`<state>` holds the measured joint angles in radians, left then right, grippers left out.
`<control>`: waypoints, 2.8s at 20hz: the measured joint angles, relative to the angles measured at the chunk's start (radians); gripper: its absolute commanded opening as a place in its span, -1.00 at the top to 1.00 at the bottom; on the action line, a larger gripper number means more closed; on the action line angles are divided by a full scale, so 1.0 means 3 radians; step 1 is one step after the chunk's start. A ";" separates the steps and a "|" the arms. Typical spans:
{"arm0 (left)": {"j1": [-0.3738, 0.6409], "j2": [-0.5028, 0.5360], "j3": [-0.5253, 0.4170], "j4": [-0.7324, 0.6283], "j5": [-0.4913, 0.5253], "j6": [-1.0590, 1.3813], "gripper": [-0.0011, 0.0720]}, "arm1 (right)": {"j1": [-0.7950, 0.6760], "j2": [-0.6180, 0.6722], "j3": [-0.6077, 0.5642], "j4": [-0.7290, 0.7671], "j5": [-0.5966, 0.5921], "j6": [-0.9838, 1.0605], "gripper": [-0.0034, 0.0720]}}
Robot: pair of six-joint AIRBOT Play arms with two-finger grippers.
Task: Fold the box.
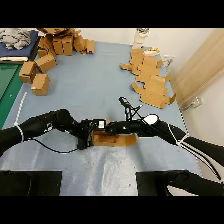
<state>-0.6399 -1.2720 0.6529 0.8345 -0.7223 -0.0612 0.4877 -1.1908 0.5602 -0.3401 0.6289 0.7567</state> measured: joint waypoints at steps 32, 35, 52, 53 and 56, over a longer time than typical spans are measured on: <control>0.0079 0.0113 -0.0071 -0.0065 0.0046 0.0003 -0.64 | 0.0056 0.1146 -0.0032 -0.2558 0.1095 -0.0565 -0.55; 0.0079 0.0113 -0.0071 -0.0065 0.0046 0.0003 -0.64 | 0.0145 0.0952 -0.0037 -0.2561 0.0868 -0.0833 -0.55; 0.0079 0.0112 -0.0071 -0.0070 0.0043 0.0001 -0.64 | 0.0206 0.0698 -0.0038 -0.2043 0.0498 -0.1183 0.67; 0.0079 0.0113 -0.0071 -0.0074 0.0042 0.0001 -0.64 | 0.0206 0.0693 -0.0038 -0.2013 0.0490 -0.1185 0.67; 0.0079 0.0113 -0.0071 -0.0081 0.0042 0.0001 -0.64 | 0.0206 0.0638 -0.0038 -0.1883 0.0467 -0.1189 0.60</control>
<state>-0.6163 -1.2381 0.6315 0.8101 -0.7097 -0.0608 0.5495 -0.9993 0.5488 -0.9051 0.7689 0.4000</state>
